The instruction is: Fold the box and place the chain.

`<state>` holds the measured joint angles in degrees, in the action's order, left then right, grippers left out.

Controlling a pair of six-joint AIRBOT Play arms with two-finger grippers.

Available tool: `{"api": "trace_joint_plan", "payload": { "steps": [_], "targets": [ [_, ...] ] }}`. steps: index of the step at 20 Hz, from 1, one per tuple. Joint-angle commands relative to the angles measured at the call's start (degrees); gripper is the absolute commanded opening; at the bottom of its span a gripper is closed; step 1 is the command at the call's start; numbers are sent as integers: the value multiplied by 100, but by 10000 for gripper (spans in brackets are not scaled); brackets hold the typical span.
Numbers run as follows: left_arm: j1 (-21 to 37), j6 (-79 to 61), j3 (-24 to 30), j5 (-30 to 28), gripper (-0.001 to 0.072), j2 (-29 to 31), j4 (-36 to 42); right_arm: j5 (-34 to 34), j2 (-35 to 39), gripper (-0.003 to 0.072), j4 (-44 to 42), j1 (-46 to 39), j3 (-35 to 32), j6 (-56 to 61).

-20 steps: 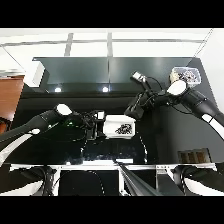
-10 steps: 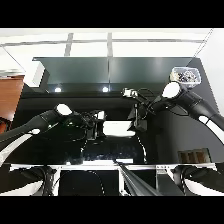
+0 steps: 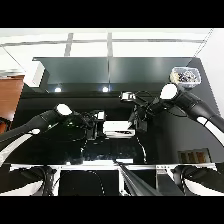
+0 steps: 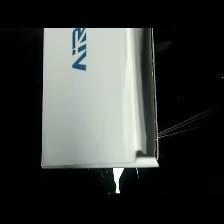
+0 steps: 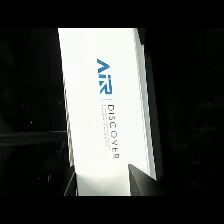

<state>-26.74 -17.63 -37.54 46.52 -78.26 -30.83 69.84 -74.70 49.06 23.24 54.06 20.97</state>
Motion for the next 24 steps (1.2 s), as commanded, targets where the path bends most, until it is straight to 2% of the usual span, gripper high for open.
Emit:
{"api": "trace_joint_plan", "payload": {
  "steps": [1,24],
  "targets": [
    [0,7,-2,4,402,-2,2,109,-4,303,55,9,-4,-2],
    [0,7,-4,4,404,-2,2,170,-4,314,369,9,-4,-44]
  ]
}}
